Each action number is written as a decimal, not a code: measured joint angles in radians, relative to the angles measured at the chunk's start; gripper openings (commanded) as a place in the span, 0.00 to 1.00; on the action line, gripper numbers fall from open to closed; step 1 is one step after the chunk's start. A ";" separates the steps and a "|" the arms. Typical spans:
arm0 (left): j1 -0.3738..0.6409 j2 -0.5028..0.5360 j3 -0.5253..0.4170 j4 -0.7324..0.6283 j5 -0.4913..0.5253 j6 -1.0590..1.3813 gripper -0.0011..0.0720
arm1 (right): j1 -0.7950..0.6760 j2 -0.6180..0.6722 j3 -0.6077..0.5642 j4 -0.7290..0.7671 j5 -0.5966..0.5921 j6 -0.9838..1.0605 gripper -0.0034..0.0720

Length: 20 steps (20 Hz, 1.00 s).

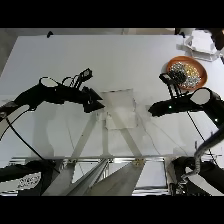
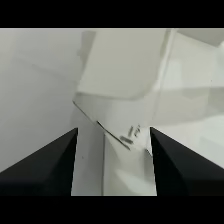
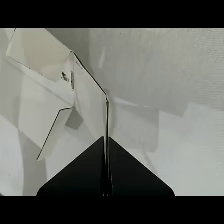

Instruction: Fold the box and place the chain.

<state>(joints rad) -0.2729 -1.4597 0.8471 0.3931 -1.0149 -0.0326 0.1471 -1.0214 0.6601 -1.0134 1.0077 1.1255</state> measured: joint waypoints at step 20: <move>-0.028 -0.164 0.066 -0.101 0.026 0.125 0.54 | 0.000 0.000 0.000 0.000 0.031 0.000 0.07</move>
<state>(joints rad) -0.3008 -1.6234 0.9127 0.2924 -0.9894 0.0925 0.1471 -1.0214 0.6601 -1.0134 1.0386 1.1255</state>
